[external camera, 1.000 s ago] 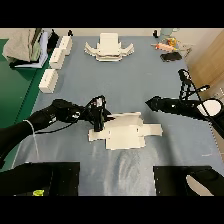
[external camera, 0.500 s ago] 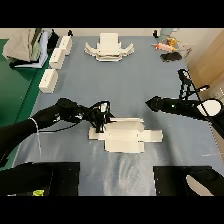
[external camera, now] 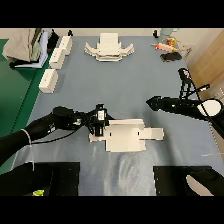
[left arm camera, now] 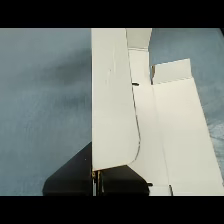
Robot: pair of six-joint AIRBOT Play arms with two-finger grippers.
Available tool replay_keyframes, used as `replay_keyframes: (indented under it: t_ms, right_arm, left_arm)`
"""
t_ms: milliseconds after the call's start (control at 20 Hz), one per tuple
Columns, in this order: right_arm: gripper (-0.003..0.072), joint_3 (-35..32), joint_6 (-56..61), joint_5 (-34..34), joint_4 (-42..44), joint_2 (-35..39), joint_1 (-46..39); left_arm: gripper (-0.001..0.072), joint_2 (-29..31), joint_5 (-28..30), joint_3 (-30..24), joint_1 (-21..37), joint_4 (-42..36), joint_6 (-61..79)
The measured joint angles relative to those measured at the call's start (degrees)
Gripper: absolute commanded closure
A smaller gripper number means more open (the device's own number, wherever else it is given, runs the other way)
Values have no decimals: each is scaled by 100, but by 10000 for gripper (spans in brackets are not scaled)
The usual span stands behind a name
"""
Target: Fold the box.
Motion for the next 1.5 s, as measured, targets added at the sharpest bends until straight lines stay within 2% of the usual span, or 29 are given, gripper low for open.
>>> replay_keyframes:
  t_ms: [600, 750, 900, 1000, 1200, 1500]
  right_arm:
    - [283, 0, -96, -31, 0, 0, 0]
    - [283, 0, -107, -31, 0, 0, 0]
    - [283, 0, -111, -33, 4, 0, 0]
    - [283, 0, -111, -39, 2, 0, 0]
    - [283, 0, -114, -79, 4, 0, 0]
    - [283, 0, -114, -103, 4, 0, 0]
  left_arm:
    - [695, 243, 1222, -629, -1067, -789, 625]
    - [694, 258, 1349, -579, -1139, -793, 299]
    - [694, 258, 1351, -374, -911, -667, -236]
    - [694, 197, 1073, -149, -597, -299, -651]
    - [693, -221, 31, 409, 184, 487, -1421]
    - [693, -807, -1250, 1047, 879, 931, -2341]
